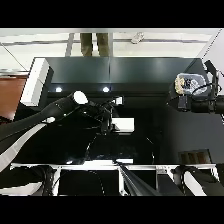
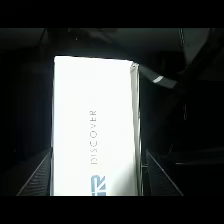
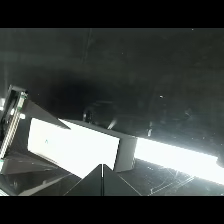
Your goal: Fold the box and place the chain.
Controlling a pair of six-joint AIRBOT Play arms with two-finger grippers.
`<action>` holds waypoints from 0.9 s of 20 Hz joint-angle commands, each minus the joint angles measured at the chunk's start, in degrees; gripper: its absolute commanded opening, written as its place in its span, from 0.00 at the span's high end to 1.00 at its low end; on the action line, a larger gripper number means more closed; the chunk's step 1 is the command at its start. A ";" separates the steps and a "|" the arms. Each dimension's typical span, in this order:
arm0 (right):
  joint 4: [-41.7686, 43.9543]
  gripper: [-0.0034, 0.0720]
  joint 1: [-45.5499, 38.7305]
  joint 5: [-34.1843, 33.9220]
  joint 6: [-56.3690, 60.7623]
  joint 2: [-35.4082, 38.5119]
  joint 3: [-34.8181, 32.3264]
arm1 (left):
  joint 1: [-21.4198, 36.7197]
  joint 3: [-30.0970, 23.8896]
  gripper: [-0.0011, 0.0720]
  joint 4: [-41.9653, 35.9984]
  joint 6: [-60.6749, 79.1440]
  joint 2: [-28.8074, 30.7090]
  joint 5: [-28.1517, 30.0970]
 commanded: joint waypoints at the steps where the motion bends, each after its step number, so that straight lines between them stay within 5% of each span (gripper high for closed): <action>1: -0.07 0.94 -0.04 -0.17 0.02 0.02 0.07 | -0.09 0.11 0.00 0.20 -0.11 -0.13 0.17; 18: -0.04 0.94 -0.04 -0.85 0.15 0.02 0.07 | -8.81 0.09 0.01 3.67 -1.77 -3.91 12.79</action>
